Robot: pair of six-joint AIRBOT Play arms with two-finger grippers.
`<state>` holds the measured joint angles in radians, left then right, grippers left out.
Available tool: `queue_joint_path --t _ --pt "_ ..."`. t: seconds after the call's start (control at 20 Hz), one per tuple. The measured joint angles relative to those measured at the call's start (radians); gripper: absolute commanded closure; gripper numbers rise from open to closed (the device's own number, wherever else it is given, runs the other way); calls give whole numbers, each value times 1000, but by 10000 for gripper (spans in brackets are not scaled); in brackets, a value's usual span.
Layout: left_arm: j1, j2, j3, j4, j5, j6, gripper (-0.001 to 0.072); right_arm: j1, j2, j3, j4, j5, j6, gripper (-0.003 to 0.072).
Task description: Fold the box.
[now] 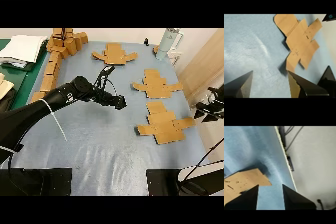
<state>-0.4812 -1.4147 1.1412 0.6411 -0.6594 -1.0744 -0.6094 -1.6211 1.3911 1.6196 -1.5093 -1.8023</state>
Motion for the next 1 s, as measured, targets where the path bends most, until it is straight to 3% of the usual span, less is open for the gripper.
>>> queue_joint_path --t 0.25,0.4,0.5,0.55,0.8,1.0 --pt "0 0 0 -64 -40 0 60 -105 -58 0 185 -27 -207 233" --pt "0 0 0 -82 -78 0 60 -107 -93 -1 297 -80 -268 424" --pt "0 0 0 -94 -100 0 60 -92 -106 -2 349 -116 -285 629" --pt "0 0 0 -99 -110 0 60 -79 -111 -4 386 -137 -293 684" --pt "0 0 0 -146 -190 10 60 19 -100 -56 585 -196 -321 687" --pt "14 1 0 -160 -261 33 61 144 10 -225 764 -115 -390 687"
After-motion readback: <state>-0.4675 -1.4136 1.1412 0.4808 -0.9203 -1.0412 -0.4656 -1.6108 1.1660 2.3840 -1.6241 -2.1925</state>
